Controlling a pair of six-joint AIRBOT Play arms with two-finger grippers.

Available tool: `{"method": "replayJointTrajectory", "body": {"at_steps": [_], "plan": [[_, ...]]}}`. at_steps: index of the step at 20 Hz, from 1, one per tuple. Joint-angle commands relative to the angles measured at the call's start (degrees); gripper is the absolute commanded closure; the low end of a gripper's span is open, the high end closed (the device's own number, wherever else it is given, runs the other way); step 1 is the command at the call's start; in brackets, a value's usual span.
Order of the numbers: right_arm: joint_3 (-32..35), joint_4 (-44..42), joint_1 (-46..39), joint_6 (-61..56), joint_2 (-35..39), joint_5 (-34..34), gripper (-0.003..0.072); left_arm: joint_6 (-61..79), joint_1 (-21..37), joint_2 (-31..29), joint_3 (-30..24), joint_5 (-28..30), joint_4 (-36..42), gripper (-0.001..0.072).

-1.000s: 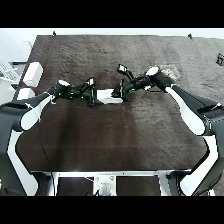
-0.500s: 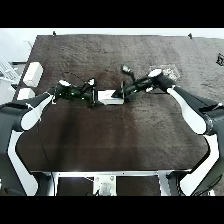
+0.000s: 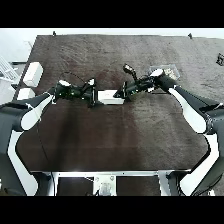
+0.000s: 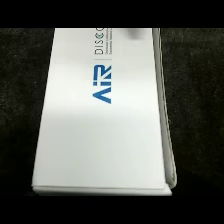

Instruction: Fold the box and place the chain.

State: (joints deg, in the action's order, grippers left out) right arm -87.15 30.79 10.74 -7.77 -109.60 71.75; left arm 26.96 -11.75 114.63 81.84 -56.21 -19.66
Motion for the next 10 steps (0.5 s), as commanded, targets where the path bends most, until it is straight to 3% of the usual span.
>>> {"method": "replayJointTrajectory", "body": {"at_steps": [1,3,6,10], "plan": [[0.83,10.19,1.68,-6.86,-0.31,-3.74,0.0677,0.04,0.04,-0.02,0.0,0.0,-0.04,0.0361],[1.07,16.33,3.15,-9.79,-0.55,-6.03,0.0677,0.07,0.04,-0.02,0.0,0.02,-0.04,0.0361],[1.05,8.68,2.73,-6.54,2.36,-5.27,0.0678,0.04,0.04,-0.02,0.0,0.02,-0.02,0.036],[1.09,5.01,2.25,-6.45,14.78,-5.33,0.0679,0.07,0.04,-0.02,0.0,0.04,0.04,0.036]]}}
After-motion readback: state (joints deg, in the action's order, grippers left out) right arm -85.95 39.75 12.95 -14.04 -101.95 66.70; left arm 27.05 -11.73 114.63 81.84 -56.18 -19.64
